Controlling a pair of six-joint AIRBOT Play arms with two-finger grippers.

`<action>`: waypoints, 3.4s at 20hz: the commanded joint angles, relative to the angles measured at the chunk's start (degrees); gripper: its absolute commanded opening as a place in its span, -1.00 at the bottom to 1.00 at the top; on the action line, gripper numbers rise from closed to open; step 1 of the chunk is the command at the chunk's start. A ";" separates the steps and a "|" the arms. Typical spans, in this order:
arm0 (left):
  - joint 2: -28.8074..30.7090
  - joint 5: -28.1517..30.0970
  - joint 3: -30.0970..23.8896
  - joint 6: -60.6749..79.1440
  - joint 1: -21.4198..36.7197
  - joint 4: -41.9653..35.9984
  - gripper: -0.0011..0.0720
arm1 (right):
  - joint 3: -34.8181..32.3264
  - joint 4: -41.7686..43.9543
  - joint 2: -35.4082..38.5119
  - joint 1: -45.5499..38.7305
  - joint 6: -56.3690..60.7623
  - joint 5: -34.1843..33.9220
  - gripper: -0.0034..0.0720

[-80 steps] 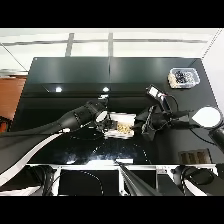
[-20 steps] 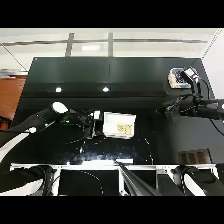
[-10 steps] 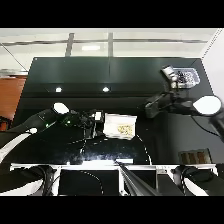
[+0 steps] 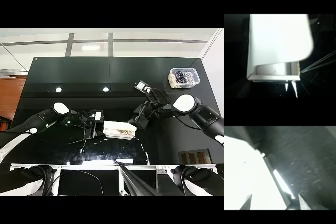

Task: Fold the box and place the chain.

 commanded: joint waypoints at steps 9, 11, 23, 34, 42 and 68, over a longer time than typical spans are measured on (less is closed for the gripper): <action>-0.04 0.04 -0.02 0.02 -0.04 0.04 0.00 | 0.52 1.55 -0.31 0.87 -3.89 10.95 0.95; -0.04 0.02 -0.02 0.02 -0.04 0.04 0.00 | 0.52 0.31 -0.31 2.89 -3.87 10.05 0.95; -0.04 0.02 -0.02 0.04 -0.04 0.04 0.00 | 0.52 -8.98 -0.33 8.20 3.26 2.75 -0.12; -0.04 0.02 -0.02 0.02 -0.07 0.04 0.00 | 0.50 -9.88 -1.38 9.33 5.46 1.05 -0.12; -0.04 0.02 -0.02 0.04 -0.04 0.04 0.00 | 0.50 -9.92 -1.77 9.33 5.62 3.37 -0.12; -0.04 0.02 -0.02 0.04 -0.07 0.04 0.00 | 0.50 -11.61 -1.81 10.08 6.25 4.20 0.08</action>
